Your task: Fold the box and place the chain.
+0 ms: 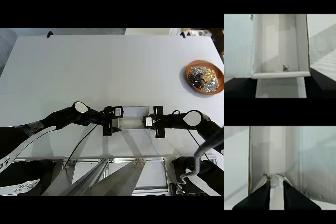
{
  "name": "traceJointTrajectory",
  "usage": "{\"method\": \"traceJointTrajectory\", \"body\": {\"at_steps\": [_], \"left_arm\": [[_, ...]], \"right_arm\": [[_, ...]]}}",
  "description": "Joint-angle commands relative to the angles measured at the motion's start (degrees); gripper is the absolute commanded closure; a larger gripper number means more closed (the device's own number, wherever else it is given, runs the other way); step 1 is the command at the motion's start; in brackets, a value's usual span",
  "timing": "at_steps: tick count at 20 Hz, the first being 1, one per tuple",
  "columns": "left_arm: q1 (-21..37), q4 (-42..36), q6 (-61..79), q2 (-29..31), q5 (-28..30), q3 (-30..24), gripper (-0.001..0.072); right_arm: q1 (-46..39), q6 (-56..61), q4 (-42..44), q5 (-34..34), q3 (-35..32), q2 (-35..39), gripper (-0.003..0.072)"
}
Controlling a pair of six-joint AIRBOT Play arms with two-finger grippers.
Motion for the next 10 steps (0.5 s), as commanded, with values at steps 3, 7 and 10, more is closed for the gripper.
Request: {"method": "traceJointTrajectory", "body": {"at_steps": [3, 7, 10], "left_arm": [[0.0, -0.1, 0.0, 0.0, -0.1, 0.0, 0.0500], [0.0, -0.1, 0.0, 0.0, -0.1, 0.0, 0.0500], [0.0, -0.1, 0.0, 0.0, 0.0, 0.0, 0.0500]], "right_arm": [[0.0, -0.5, 5.3, 0.5, -0.1, -4.6, 0.0501], [0.0, -0.5, 5.2, 0.4, -0.1, -5.0, 0.0347], [0.0, 0.2, 4.8, 1.3, -0.1, -4.6, 0.0349]]}}
